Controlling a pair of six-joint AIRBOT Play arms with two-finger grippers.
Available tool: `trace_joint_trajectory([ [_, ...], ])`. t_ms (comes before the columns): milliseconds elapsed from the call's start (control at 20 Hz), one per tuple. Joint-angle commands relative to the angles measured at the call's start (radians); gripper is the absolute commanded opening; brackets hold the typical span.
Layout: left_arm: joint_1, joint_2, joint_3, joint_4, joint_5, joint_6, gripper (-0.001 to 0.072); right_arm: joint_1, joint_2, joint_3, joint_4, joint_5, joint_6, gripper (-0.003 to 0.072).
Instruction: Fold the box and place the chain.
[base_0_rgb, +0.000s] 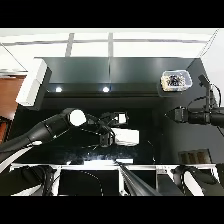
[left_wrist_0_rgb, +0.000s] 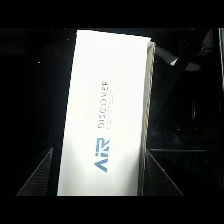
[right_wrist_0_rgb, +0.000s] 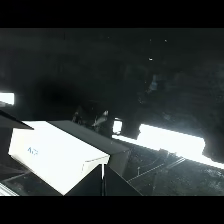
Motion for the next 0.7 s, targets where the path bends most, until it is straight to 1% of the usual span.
trace_joint_trajectory([
  [0,-0.003,-0.011,0.006,-0.005,-0.002,-0.005,0.0712,-0.001,0.001,0.001,-0.001,-0.003,0.0,0.0019],
  [300,-0.003,-0.027,0.006,-0.009,-0.008,-0.024,0.0711,-0.001,0.001,0.001,-0.001,-0.003,0.0,0.0019],
  [450,-0.003,-0.042,0.006,-0.008,-0.03,-0.024,0.0711,-0.001,0.001,0.001,-0.001,-0.003,0.0,0.0019],
  [650,-0.003,-0.046,0.006,-0.008,-0.026,-0.023,0.0712,-0.001,0.001,0.001,-0.001,-0.003,0.0,0.0019],
])
